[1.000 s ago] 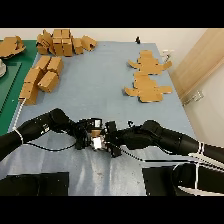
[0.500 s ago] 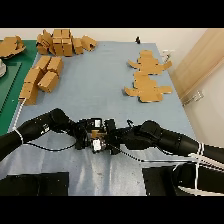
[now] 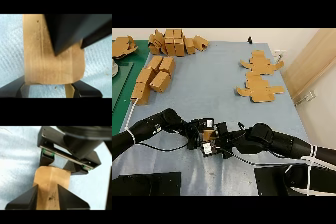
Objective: Fold the box.
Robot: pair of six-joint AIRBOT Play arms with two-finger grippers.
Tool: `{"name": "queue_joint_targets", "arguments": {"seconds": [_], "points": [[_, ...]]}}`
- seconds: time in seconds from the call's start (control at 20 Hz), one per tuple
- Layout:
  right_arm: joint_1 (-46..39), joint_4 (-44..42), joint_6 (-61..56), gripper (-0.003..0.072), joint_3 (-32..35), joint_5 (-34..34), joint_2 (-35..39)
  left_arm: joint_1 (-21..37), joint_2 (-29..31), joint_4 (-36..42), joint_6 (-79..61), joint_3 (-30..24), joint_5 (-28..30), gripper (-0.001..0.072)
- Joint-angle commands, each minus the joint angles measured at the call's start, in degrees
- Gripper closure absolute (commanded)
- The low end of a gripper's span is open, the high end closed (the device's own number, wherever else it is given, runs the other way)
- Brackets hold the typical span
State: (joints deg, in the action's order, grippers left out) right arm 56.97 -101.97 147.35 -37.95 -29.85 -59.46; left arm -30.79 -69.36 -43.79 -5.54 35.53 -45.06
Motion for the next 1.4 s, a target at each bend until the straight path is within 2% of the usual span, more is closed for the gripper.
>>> {"name": "queue_joint_targets", "arguments": {"seconds": [0.0, 0.1, 0.75, 0.85, 0.95, 1.05, 1.3, 1.35], "points": [[2.0, 7.8, -10.1, 0.0335, 0.0, -0.2, 0.6, 0.0, 0.0, 0.0, 0.0, 0.0, 0.0, 0.0177], [2.0, 11.0, -12.6, 0.0335, 0.0, -0.1, 0.5, 0.1, 0.0, 0.0, 0.0, 0.0, 0.0, 0.0177], [2.0, 12.3, -13.0, 0.0337, -0.1, -0.2, -1.4, 0.1, 0.0, 0.0, 0.0, 0.0, 0.0, 0.0177], [2.0, 12.3, -13.0, 0.0396, -0.1, -0.1, -0.8, 0.1, 0.0, 0.0, 0.0, 0.0, 0.0, 0.0177], [2.0, 12.3, -13.0, 0.0398, -0.2, -0.2, 0.1, 0.0, 0.0, 0.1, 0.0, 0.0, 0.0, 0.0177], [2.0, 12.3, -13.0, 0.0477, -0.2, -0.1, 1.0, 0.1, 0.0, 0.0, 0.0, 0.0, 0.0, 0.0177], [2.0, 14.8, -13.0, 0.0477, -0.2, -0.2, 1.5, 0.1, 0.0, 0.1, 0.0, 0.0, 0.0, 0.0177], [2.0, 14.6, -13.0, 0.0432, -0.2, -0.2, 1.5, 0.1, 0.0, 0.1, 0.0, 0.0, 0.0, 0.0177]]}}
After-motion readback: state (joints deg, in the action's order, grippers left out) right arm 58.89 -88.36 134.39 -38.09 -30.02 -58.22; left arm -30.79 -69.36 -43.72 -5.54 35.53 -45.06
